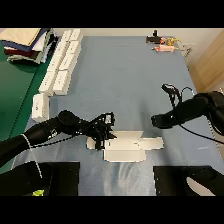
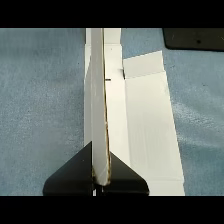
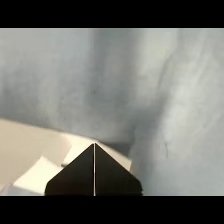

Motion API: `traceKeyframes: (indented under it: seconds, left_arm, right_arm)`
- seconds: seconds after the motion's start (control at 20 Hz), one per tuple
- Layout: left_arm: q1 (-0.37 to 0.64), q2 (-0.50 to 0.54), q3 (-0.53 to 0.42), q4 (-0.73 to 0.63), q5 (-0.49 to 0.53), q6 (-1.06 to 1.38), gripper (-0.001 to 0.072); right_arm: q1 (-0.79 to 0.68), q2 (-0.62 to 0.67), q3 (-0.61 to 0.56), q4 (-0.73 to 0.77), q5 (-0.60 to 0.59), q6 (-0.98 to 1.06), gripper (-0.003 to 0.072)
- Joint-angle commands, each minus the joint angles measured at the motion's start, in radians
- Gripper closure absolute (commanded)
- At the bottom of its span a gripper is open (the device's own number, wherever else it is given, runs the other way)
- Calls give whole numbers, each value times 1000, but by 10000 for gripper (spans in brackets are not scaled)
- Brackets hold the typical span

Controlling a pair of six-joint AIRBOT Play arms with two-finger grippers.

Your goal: Fold the box.

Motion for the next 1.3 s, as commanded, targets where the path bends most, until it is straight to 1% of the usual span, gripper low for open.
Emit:
traceKeyframes:
  seconds: [0.0,0.15,0.25,0.35,0.4,0.45,0.5,0.55,0.7,0.8,0.95,1.05,1.2,1.25]
  left_arm:
    - [0,0,0,0,0,0,697]
    - [0,0,0,0,0,0,697]
    - [0,0,0,0,0,0,696]
    - [0,0,0,0,0,0,696]
    - [0,0,0,0,0,0,696]
    - [0,0,0,0,1,0,697]
    - [0,0,0,0,1,0,696]
    - [0,0,0,0,0,0,696]
    - [0,0,0,0,0,0,696]
    - [0,0,0,0,0,0,696]
    - [0,0,0,0,0,0,696]
    - [0,0,0,0,0,0,696]
    - [0,0,0,0,0,0,696]
    - [0,0,0,0,0,0,696]
  right_arm:
    - [109,164,-52,32,-118,8,685]
    - [315,291,-156,158,-119,-145,685]
    - [490,328,-211,159,-115,-132,685]
    - [657,332,-247,112,-68,-101,681]
    - [729,323,-260,65,-26,-103,527]
    - [781,308,-269,14,27,-104,249]
    - [824,286,-275,-41,89,-108,42]
    - [852,259,-278,-86,141,-124,-34]
    - [875,145,-277,-124,247,-273,-34]
    - [875,63,-277,-147,294,-287,-34]
    - [875,-6,-277,-213,367,-275,-28]
    - [875,-13,-277,-275,412,-186,-27]
    - [876,-12,-275,-408,415,-48,-26]
    - [876,-9,-275,-420,415,-32,-26]
